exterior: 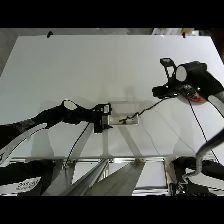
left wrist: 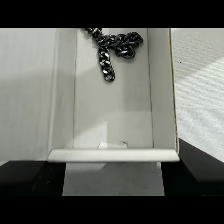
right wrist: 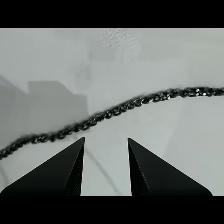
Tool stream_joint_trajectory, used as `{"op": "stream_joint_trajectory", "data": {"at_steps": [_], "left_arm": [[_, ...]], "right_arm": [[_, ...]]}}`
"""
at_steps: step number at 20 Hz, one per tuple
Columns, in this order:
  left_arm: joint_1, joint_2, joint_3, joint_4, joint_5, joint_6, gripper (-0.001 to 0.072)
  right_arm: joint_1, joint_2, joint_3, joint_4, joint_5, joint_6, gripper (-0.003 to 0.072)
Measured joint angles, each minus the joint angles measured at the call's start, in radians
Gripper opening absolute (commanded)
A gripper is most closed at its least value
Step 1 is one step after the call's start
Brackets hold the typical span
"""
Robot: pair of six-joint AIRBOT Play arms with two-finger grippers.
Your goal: Fold the box and place the chain.
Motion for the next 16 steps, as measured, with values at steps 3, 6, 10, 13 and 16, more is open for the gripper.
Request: {"op": "stream_joint_trajectory", "data": {"at_steps": [3,6,10,13,16], "left_arm": [[0.000,0.000,0.000,0.000,0.000,0.000,0.0149],[0.000,0.000,0.000,0.000,0.000,0.000,0.0149],[0.000,0.000,0.000,0.000,0.000,0.000,0.0149],[0.000,0.000,0.000,0.000,0.000,0.000,0.0149],[0.000,0.000,0.000,0.000,0.000,0.000,0.0149]], "right_arm": [[-0.002,-0.061,0.000,-0.002,-0.008,0.003,0.0290],[-0.004,-0.103,0.000,-0.003,-0.013,0.003,0.0290],[-0.004,-0.144,0.000,0.000,-0.014,0.005,0.0221],[-0.004,-0.164,0.000,0.001,-0.014,0.006,0.0076],[-0.003,-0.172,0.000,0.006,-0.013,0.006,0.0008]]}}
